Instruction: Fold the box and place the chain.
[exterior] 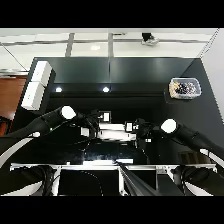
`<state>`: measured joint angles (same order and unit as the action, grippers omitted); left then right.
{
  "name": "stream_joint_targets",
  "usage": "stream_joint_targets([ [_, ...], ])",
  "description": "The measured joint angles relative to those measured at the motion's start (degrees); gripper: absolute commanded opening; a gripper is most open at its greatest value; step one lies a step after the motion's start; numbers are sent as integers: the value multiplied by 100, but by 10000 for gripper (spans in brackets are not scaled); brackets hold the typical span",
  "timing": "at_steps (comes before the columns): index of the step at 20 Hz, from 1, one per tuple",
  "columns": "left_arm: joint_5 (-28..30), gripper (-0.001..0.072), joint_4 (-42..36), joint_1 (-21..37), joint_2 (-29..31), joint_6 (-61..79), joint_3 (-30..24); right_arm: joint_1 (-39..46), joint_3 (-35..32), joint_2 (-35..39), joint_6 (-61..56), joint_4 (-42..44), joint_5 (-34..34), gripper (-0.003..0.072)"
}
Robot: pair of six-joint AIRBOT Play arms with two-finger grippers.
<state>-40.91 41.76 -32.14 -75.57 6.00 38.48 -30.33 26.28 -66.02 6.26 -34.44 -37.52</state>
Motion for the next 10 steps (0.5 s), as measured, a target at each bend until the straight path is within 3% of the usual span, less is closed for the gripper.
stream_joint_targets([
  [9,-2,27,-4,0,0,-22,0,-2,0,-166,28,105,138,611],
  [10,-4,27,-4,0,-2,-24,0,-2,0,-170,20,105,151,475],
])
